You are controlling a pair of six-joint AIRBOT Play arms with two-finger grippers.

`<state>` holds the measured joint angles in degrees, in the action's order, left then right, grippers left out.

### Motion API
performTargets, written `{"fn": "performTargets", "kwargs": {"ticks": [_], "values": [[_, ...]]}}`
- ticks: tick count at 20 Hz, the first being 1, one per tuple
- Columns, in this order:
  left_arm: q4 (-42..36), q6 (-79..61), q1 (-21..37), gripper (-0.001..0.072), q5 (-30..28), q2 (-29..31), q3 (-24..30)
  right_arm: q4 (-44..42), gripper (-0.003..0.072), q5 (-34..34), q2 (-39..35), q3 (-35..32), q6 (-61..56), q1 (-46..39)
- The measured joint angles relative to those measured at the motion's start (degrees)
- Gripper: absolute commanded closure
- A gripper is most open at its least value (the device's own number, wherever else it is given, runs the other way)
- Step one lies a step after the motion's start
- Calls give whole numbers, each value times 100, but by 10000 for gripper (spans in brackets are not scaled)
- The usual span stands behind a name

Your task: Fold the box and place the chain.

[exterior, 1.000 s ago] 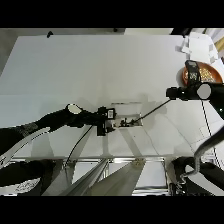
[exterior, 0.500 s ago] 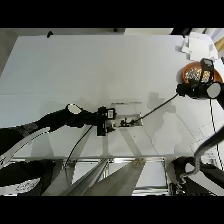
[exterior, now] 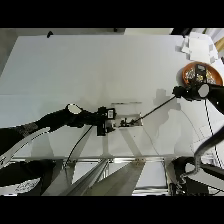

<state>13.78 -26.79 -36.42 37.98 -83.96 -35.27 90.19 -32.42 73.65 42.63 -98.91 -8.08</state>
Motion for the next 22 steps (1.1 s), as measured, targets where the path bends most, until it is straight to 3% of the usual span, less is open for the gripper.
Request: {"fn": "performTargets", "kwargs": {"ticks": [7,13,16,19,21,22], "values": [[0,0,0,641,-2,0,0,544,354,310,149,0,-608,-114],[0,0,0,641,-2,0,0,396,355,562,417,0,-737,-61],[0,0,0,641,0,0,0,348,459,623,560,0,-741,13],[0,0,0,641,0,0,0,332,474,645,612,0,-754,44],[2,2,0,641,-2,0,0,334,584,621,629,0,-732,50],[2,2,0,641,-2,0,0,343,604,599,636,0,-723,50]]}}
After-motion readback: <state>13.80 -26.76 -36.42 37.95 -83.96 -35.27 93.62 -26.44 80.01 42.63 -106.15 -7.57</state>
